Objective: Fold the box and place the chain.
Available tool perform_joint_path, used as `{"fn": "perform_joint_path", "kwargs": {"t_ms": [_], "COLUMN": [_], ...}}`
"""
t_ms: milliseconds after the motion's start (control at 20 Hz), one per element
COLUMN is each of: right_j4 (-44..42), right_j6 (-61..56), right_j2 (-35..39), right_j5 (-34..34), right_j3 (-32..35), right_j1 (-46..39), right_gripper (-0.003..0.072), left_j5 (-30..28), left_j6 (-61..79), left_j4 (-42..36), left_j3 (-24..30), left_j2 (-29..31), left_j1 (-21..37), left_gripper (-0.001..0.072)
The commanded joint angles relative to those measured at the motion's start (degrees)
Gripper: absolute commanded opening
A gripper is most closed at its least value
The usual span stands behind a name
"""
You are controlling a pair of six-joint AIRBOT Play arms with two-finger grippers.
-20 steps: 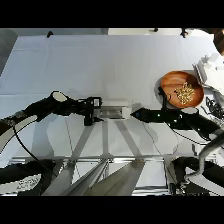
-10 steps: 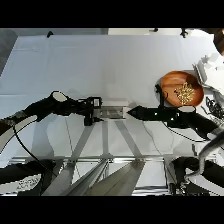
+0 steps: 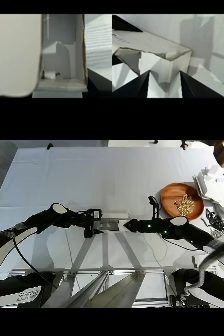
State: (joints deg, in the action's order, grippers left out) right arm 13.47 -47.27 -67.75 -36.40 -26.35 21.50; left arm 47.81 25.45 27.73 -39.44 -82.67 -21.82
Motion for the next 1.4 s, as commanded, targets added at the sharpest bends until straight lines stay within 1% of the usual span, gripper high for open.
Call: {"fn": "perform_joint_path", "kwargs": {"t_ms": [0, 300, 450, 500, 550, 600, 650, 700, 750, 850, 1000, 1150, 1250, 1350], "right_j4": [8.28, 31.85, 36.79, 37.9, 39.6, 41.72, 44.72, 47.25, 49.4, 51.21, 51.19, 51.41, 51.98, 53.11], "right_j6": [-6.75, -26.45, -31.12, -32.39, -34.25, -36.37, -39.65, -43.5, -47.01, -49.4, -51.23, -52.35, -54.53, -55.06], "right_j2": [-0.02, -0.02, -0.02, -0.2, -0.66, -1.07, -1.38, -1.64, -1.75, -1.75, -1.75, -1.99, -3.43, -5.68], "right_j5": [4.59, 5.46, 5.09, 4.13, 1.73, -0.7, -2.67, -3.76, -4.15, -4.61, -4.5, -4.66, -4.57, -4.55], "right_j3": [-2.75, -6.95, -9.42, -10.43, -11.67, -12.72, -13.57, -14.19, -14.73, -15.74, -17.22, -17.35, -17.35, -17.35], "right_j1": [2.71, 5.73, 7.76, 8.26, 8.7, 9.14, 9.75, 10.36, 11.1, 12.46, 13.97, 15.37, 16.06, 17.0], "right_gripper": [0.0419, 0.0418, 0.0418, 0.0418, 0.0421, 0.0461, 0.0541, 0.0573, 0.0584, 0.0584, 0.0582, 0.0581, 0.0578, 0.0536], "left_j5": [-0.02, 0.0, 0.0, 0.0, 0.0, 0.0, 0.0, -0.02, 0.0, 0.0, 0.0, 0.0, 0.0, 0.0], "left_j6": [0.02, 0.02, 0.02, 0.02, 0.02, 0.02, 0.02, 0.02, 0.02, 0.02, 0.02, 0.02, 0.02, 0.02], "left_j4": [0.02, 0.02, 0.02, 0.02, 0.02, 0.02, 0.02, 0.02, 0.02, 0.02, 0.02, 0.02, 0.02, 0.02], "left_j3": [0.0, 0.02, 0.02, 0.02, 0.0, 0.02, 0.02, 0.0, 0.0, 0.02, 0.0, 0.0, 0.0, 0.0], "left_j2": [-0.04, -0.02, -0.04, -0.04, -0.04, -0.04, -0.04, -0.04, -0.02, -0.04, -0.04, -0.04, -0.02, -0.02], "left_j1": [0.02, 0.02, 0.02, 0.02, 0.02, 0.02, 0.02, 0.02, 0.02, 0.02, 0.02, 0.02, 0.02, 0.02], "left_gripper": [0.0433, 0.0433, 0.0433, 0.0433, 0.0433, 0.0433, 0.0433, 0.0433, 0.0433, 0.0433, 0.0433, 0.0433, 0.0433, 0.0433]}}
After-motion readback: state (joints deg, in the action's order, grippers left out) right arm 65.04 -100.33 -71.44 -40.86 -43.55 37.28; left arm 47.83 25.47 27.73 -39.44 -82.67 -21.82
